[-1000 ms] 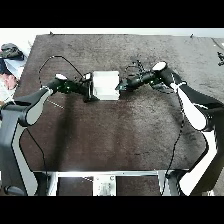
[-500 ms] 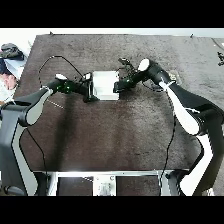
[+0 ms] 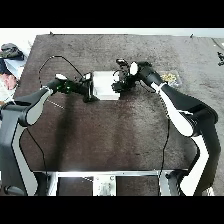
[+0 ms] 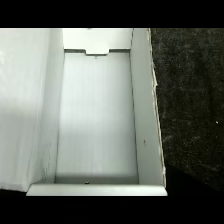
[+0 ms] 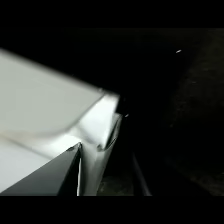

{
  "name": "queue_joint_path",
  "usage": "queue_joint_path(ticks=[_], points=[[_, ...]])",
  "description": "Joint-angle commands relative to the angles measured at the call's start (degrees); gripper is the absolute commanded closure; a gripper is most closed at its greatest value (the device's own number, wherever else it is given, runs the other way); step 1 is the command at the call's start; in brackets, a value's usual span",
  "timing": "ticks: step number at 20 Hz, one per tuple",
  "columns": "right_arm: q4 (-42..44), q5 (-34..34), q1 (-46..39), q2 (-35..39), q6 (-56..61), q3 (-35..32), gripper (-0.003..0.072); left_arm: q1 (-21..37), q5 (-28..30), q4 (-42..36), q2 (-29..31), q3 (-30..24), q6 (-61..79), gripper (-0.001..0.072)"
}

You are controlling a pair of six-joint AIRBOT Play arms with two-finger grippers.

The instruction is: Fold the box and place the chain.

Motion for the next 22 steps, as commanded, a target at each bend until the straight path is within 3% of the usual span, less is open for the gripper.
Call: queue_joint_path(ticks=[1,3,12,18,19,20,21,22], points=[[-3.0,5.9,1.4,-3.5,4.4,6.1,0.0342,0.0,0.0,0.0,0.0,0.0,0.0,0.0361],[-6.2,8.5,2.9,-4.8,7.6,8.4,0.0342,0.0,0.0,0.0,0.0,0.0,0.0,0.0361],[-18.3,6.9,6.3,-5.1,15.1,8.4,0.0342,0.0,-0.1,0.0,0.0,0.0,0.0,0.0361],[-19.2,7.3,6.9,-6.9,18.4,8.4,0.0351,0.0,-0.1,0.0,0.0,0.0,0.0,0.0361],[-19.2,7.8,7.0,-7.1,19.0,8.4,0.0390,0.0,-0.1,0.0,0.0,0.0,0.0,0.0361],[-19.2,7.6,7.2,-7.1,19.7,8.4,0.0528,0.0,-0.1,0.0,0.0,0.0,0.0,0.0361],[-19.2,7.1,7.3,-7.1,20.3,8.4,0.0529,0.0,-0.1,0.0,0.0,0.0,0.0,0.0361],[-19.8,6.6,7.4,-7.1,20.9,8.4,0.0612,0.0,-0.1,0.0,0.0,0.0,0.0,0.0361]])
